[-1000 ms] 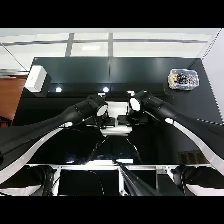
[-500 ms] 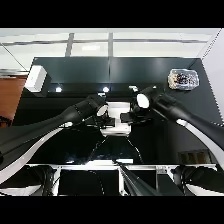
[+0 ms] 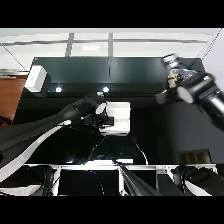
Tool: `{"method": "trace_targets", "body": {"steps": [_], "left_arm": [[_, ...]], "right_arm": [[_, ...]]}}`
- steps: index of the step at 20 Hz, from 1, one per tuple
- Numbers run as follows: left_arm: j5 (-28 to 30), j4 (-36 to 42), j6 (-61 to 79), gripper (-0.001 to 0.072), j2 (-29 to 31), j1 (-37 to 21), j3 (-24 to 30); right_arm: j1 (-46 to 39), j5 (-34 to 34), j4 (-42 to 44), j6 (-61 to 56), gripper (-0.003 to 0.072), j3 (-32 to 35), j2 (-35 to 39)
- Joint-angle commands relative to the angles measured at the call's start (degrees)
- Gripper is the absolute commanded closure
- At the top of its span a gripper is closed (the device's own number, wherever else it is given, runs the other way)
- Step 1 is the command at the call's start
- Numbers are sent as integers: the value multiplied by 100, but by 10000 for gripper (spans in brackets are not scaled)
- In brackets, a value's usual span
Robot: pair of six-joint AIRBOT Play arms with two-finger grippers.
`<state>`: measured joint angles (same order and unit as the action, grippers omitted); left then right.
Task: Fold the box and place the chain.
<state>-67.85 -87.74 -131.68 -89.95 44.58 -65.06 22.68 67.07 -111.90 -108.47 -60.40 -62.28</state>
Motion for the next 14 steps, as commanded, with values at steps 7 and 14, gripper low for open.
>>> {"method": "trace_targets", "body": {"steps": [7,14], "left_arm": [[13,33,-15,682,2,-57,2],[31,129,-15,682,2,-57,2]], "right_arm": [[-3034,-2839,1460,70,-29,-280,-1812],[-3202,-1801,2096,79,-28,-2811,-4085]]}}
